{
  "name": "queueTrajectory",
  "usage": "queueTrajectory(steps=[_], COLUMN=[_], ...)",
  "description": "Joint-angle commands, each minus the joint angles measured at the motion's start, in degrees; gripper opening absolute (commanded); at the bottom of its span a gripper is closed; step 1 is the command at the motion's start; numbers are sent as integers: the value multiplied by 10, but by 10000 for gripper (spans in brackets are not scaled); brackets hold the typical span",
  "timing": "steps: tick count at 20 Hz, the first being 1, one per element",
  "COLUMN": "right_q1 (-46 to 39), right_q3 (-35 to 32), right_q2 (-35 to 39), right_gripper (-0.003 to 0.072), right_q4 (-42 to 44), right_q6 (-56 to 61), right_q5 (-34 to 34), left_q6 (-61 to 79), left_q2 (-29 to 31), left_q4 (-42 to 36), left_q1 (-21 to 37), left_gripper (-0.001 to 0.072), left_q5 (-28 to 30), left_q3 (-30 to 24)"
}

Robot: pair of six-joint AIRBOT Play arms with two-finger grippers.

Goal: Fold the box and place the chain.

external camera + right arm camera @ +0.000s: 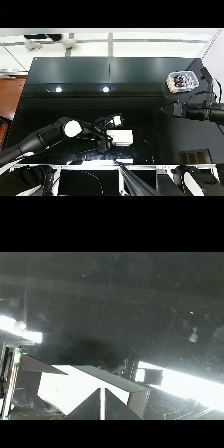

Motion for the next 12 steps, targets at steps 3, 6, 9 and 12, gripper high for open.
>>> queueTrajectory(steps=[3,6,9,12], right_q1=[0,0,0,0], right_q3=[1,1,1,1], right_q2=[0,0,0,0], right_gripper=[43,43,43,43], right_q4=[0,0,0,0], right_q6=[0,0,0,0], right_q5=[0,0,-2,-4], left_q6=[1,1,1,1], left_q2=[-4,-14,-28,-57], left_q4=[1,1,1,2], left_q1=[0,-2,-13,-27], left_gripper=[713,713,713,713], left_q5=[3,8,26,38], left_q3=[0,0,0,0])
